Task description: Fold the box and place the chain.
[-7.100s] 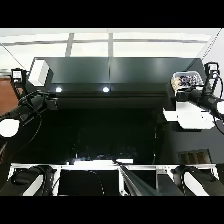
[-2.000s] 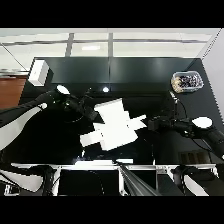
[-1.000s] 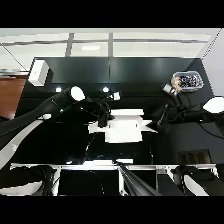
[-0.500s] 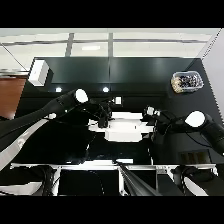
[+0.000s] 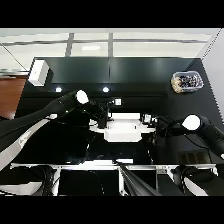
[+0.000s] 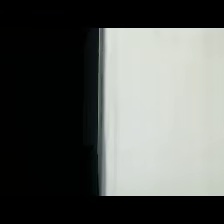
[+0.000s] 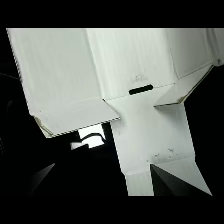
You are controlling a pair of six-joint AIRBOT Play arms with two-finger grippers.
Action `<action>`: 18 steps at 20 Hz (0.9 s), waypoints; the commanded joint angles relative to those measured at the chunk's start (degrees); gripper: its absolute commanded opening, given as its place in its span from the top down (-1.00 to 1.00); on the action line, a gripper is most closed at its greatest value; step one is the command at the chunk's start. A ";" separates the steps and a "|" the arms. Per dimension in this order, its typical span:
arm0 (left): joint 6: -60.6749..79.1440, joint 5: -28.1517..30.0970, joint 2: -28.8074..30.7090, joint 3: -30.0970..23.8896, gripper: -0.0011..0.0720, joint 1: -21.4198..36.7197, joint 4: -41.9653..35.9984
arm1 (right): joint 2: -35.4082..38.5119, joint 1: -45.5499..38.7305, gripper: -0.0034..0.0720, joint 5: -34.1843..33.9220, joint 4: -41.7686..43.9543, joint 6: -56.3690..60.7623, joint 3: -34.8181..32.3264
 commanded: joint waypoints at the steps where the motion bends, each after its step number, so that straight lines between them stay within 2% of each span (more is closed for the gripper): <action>1: -0.31 0.98 -0.15 -0.13 0.91 0.00 1.16 | -0.55 1.77 -0.87 -1.16 0.55 -0.63 -0.46; 4: -0.33 0.96 -0.15 -0.13 0.90 0.00 1.16 | -1.92 6.21 -0.87 -5.55 1.77 -0.61 -0.70; 9: -0.31 0.96 -0.15 -0.13 0.90 0.00 1.16 | -2.69 10.10 -0.87 -11.17 9.01 -0.61 -0.61; 14: -0.33 0.96 -0.15 -0.13 0.90 0.00 1.16 | -1.22 10.03 -0.87 -10.95 1.75 -0.59 2.60; 18: -0.33 0.98 -0.15 -0.13 0.90 -0.02 1.16 | -1.22 9.79 -0.87 -13.64 3.10 -1.20 3.65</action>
